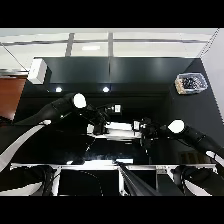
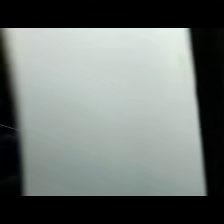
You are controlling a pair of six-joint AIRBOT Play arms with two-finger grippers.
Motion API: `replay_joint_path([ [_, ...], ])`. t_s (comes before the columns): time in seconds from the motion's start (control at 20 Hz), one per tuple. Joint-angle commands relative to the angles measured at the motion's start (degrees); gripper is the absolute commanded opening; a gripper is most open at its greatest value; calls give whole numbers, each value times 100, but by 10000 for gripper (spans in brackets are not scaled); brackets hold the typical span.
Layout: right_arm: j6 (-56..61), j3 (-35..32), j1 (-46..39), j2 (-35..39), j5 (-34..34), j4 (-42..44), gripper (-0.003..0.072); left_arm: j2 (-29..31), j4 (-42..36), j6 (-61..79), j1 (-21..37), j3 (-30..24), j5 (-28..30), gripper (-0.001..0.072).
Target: Fold the box and place the chain.
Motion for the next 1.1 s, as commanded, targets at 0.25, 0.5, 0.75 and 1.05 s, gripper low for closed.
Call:
replay_joint_path([
  [0.25, -118, 2, 2, -4, -17, -22, 257, 905, 1818, -2730, 476, 66, -758, 606],
  [0.5, -114, 2, 2, -4, 166, -4, 192, 1248, 1392, -3825, 833, 26, -2649, 22],
  [0.75, -114, 2, 2, -4, 177, 9, 192, 1252, -1038, -4240, 313, -828, -1934, 22],
  [1.05, -114, 2, 2, -4, 177, 44, 192, 1152, -4087, -2844, 168, -1281, 1681, 23],
])
